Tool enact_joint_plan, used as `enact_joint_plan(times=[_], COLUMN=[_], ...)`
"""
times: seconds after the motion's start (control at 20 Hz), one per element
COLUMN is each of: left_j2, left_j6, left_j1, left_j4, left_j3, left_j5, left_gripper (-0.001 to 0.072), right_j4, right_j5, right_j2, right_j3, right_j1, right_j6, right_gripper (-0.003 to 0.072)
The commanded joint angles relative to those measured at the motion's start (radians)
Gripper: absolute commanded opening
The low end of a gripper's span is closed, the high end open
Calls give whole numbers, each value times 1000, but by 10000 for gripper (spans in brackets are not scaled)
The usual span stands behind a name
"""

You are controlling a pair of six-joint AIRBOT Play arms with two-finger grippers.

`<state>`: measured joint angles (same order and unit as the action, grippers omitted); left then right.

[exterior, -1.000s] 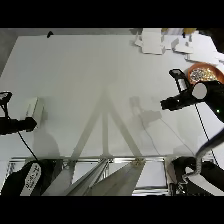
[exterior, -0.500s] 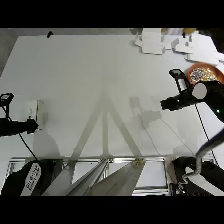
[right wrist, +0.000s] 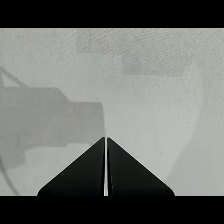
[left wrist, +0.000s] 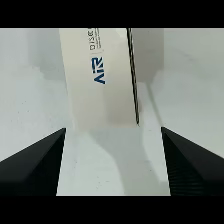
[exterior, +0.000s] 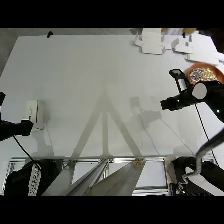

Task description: Fold the box and place the chain.

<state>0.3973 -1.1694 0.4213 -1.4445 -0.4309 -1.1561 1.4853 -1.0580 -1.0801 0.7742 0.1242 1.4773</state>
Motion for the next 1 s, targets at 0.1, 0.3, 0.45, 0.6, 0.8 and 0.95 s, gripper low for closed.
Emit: enact_joint_plan(times=[0.1, 0.3, 0.45, 0.6, 0.8, 0.95], left_j2=[-95, -96, -96, -96, -96, -95], left_j6=[-73, -73, -73, -73, -73, -73], left_j1=[-6, -6, -6, -5, -5, -5], left_j4=[-2, 11, 23, 23, 58, 68], left_j3=[0, 0, 0, 0, 0, 0], left_j5=[-53, -49, -49, -49, -49, -49], left_gripper=[637, 637, 637, 637, 637, 637], right_j4=[0, 0, 0, 0, 0, 0], right_j5=[0, 0, 0, 0, 0, 0], right_j2=[0, 0, 0, 0, 0, 0], right_j3=[0, 0, 0, 0, 0, 0], right_j1=[-1, -1, -1, -1, -1, -1], right_j6=[0, 0, 0, 0, 0, 0], right_gripper=[18, 18, 18, 18, 18, 18])
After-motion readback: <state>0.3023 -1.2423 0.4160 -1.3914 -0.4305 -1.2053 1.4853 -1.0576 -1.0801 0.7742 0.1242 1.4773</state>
